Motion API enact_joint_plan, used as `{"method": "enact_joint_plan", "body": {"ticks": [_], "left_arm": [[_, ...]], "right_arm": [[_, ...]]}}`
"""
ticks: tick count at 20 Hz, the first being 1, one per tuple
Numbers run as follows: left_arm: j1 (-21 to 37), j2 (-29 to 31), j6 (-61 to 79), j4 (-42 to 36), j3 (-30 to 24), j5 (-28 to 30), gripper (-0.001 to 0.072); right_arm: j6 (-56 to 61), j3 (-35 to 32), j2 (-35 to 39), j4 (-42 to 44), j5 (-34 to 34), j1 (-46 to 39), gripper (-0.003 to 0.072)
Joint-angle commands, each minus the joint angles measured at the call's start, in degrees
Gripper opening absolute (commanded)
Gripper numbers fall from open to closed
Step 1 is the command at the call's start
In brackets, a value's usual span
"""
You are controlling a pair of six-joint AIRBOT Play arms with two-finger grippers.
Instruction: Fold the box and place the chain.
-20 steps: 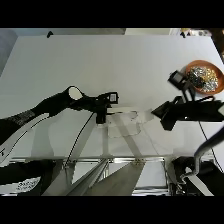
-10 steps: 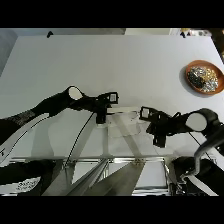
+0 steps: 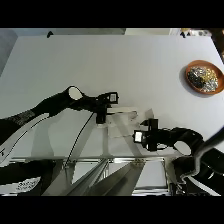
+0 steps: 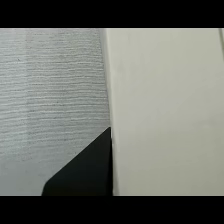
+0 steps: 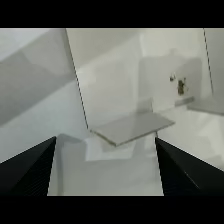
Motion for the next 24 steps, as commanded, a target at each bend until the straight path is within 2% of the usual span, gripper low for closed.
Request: {"method": "enact_joint_plan", "body": {"ticks": [1, 8, 13, 16, 19, 24], "left_arm": [[-0.02, 0.04, 0.0, 0.0, 0.0, -0.09, 0.0012], [-0.02, 0.04, 0.02, 0.0, 0.0, -0.13, 0.0012], [-0.02, 0.04, 0.02, 0.0, 0.0, -0.15, 0.0012], [-0.02, 0.04, 0.02, 0.0, 0.0, -0.13, 0.0012], [-0.02, 0.04, 0.0, 0.0, 0.0, -0.13, 0.0012], [-0.02, 0.04, 0.0, 0.0, 0.0, -0.13, 0.0012]], "right_arm": [[-1.01, -1.86, -0.24, -0.28, -9.94, 2.47, 0.0692], [-1.09, -1.22, -3.98, -0.57, -16.61, 1.97, 0.0692], [-5.18, 3.63, -4.0, -0.31, -12.33, -4.2, 0.0691], [-6.73, 5.42, -4.24, 2.03, -11.41, -4.68, 0.069], [-16.11, 7.26, -6.56, 11.47, -8.48, -6.01, 0.069], [-30.45, 9.86, -10.32, 25.99, -0.81, -13.66, 0.0687]]}}
